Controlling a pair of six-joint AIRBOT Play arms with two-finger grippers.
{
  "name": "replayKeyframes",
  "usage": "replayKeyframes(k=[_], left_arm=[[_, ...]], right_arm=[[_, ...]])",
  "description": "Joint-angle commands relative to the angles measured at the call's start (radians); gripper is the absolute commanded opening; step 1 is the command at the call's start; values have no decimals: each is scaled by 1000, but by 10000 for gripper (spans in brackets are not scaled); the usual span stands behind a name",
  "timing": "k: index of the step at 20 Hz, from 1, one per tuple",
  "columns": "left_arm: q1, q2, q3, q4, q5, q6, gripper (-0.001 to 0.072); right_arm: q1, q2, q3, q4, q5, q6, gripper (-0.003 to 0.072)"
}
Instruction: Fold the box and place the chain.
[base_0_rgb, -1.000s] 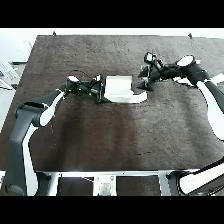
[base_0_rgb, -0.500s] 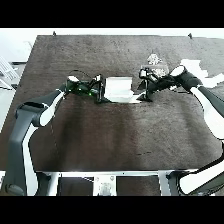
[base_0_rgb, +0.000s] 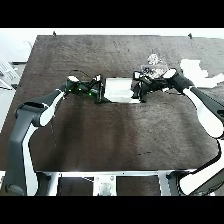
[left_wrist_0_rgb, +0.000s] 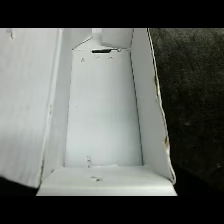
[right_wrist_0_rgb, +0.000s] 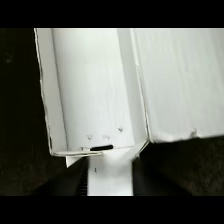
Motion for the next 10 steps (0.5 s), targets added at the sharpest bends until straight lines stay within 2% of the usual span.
replayKeyframes(k=[1, 5, 7, 8, 10], left_arm=[[0, 1, 0, 0, 0, 0, 366], [0, 1, 0, 0, 0, 0, 366], [0, 1, 0, 0, 0, 0, 367], [0, 1, 0, 0, 0, 0, 366], [0, 1, 0, 0, 0, 0, 366]], right_arm=[[31, -9, -1, 25, -11, 0, 215], [55, -22, -1, 47, -38, 0, 196], [60, -32, -1, 63, -47, 0, 220], [61, -36, -1, 66, -56, 0, 284], [61, -43, -1, 65, -67, 0, 481]])
